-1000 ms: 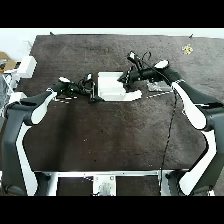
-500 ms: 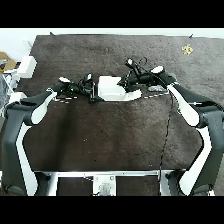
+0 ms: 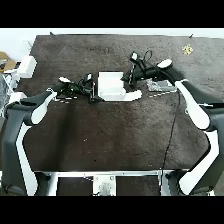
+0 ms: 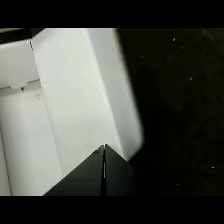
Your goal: Fold the box and place the chain.
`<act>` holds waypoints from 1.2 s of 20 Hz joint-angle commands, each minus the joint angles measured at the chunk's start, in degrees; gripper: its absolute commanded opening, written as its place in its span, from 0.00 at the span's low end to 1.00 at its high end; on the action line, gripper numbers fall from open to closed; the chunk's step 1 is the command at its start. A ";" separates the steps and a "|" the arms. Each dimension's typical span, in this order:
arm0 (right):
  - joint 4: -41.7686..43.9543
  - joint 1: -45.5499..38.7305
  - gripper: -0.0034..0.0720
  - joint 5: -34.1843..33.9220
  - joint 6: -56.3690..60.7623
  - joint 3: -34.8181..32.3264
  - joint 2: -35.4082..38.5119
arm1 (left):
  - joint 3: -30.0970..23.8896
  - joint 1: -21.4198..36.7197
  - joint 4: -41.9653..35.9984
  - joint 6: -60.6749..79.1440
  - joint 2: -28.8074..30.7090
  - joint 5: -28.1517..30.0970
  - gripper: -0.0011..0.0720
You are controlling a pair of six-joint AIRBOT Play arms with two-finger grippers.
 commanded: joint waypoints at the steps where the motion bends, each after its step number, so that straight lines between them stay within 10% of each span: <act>1: -7.61 -1.07 0.07 6.38 2.69 0.02 5.09 | 0.02 0.04 -0.02 -0.04 -0.02 0.00 0.50; 6: -26.84 0.85 0.83 1.14 3.06 -4.00 6.16 | 0.02 0.02 -0.02 -0.02 -0.02 0.00 0.50; 19: -13.53 1.03 0.61 0.37 -5.44 -9.84 1.90 | 0.02 0.04 -0.02 -0.04 -0.02 0.00 0.50; 24: -9.51 1.05 0.29 0.22 -5.29 -9.86 1.51 | 0.02 0.04 -0.02 -0.04 -0.02 0.00 0.50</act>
